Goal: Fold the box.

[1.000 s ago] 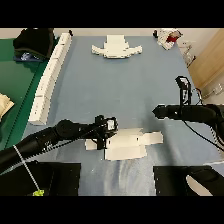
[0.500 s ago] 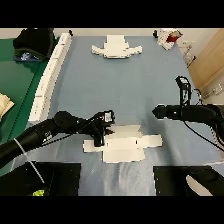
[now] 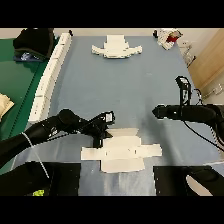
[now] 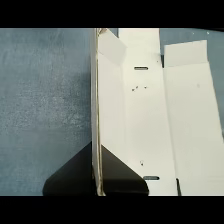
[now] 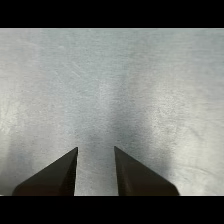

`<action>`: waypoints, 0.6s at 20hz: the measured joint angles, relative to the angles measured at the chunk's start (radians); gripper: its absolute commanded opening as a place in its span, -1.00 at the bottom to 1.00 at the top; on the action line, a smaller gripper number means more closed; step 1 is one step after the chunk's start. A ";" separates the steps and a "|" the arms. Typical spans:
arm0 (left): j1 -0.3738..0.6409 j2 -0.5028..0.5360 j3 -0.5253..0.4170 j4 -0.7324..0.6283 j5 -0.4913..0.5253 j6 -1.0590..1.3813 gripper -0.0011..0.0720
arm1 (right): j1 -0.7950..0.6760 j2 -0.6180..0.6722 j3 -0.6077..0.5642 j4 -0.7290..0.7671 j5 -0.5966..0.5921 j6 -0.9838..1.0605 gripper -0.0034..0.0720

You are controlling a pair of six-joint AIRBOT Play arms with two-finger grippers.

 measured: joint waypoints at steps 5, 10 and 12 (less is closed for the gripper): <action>0.001 0.050 0.009 -0.004 0.006 0.001 -0.95 | 0.000 0.000 0.000 0.000 0.000 0.000 0.07; -0.054 0.196 0.010 0.034 0.132 0.032 -0.96 | 0.000 0.000 0.000 0.003 0.000 0.000 0.07; -0.123 0.235 -0.018 0.053 0.223 0.037 -0.95 | 0.000 0.000 0.000 0.005 0.000 0.005 0.07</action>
